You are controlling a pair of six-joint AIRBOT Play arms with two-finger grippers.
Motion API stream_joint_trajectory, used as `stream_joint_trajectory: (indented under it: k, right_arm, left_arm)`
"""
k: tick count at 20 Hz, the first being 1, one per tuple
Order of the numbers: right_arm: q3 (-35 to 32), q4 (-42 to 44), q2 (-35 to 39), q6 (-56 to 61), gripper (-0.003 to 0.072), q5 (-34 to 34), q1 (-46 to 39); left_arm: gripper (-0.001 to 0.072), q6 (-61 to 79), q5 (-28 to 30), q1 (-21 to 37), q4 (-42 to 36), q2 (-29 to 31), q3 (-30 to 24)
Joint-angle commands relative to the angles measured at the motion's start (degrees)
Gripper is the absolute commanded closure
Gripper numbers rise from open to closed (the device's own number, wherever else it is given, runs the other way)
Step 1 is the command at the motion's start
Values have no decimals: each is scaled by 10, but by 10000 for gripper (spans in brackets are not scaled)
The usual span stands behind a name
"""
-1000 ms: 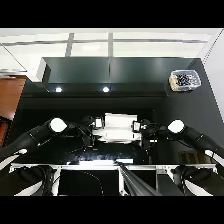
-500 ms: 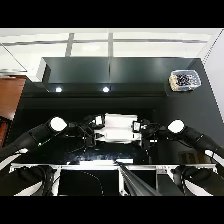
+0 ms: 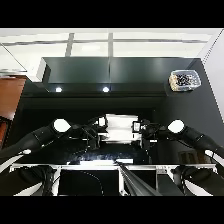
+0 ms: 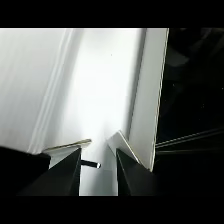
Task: Fold the box and place the chain.
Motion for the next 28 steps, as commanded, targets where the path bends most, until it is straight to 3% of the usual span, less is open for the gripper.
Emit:
stream_joint_trajectory:
  k: [1,7,9,10,13,14,15,17,18,19,20,21,25,28]
  right_arm:
    - [0,1,0,1,149,0,0]
    - [0,1,0,1,149,0,0]
    - [0,1,0,1,149,0,0]
    - [0,1,0,1,149,0,0]
    - [0,1,0,1,149,0,0]
    - [0,1,0,1,149,0,0]
    - [0,1,0,1,149,0,0]
    - [0,1,0,1,148,0,0]
    - [0,1,0,1,148,0,0]
    - [0,1,0,1,149,0,0]
    - [0,1,0,1,148,0,0]
    - [0,1,0,1,149,0,0]
    - [0,1,0,1,149,0,0]
    - [0,1,0,1,149,0,0]
  left_arm:
    - [444,10,40,-23,-24,-7,0]
    - [427,10,44,-25,-12,-7,0]
    - [264,10,44,-25,-12,-7,0]
    - [268,10,43,-26,-11,-7,0]
    - [347,11,42,-30,-9,-7,0]
    - [437,11,42,-31,-9,-7,0]
    - [464,11,42,-31,-8,-7,0]
    - [422,11,44,-30,-8,-6,0]
    - [444,10,43,-29,-7,-5,1]
    - [578,2,43,-26,-4,0,1]
    - [657,-14,41,-19,8,11,1]
    - [684,-50,39,-8,26,25,0]
    - [684,-274,-33,92,168,115,0]
    - [684,-608,-100,227,271,158,0]
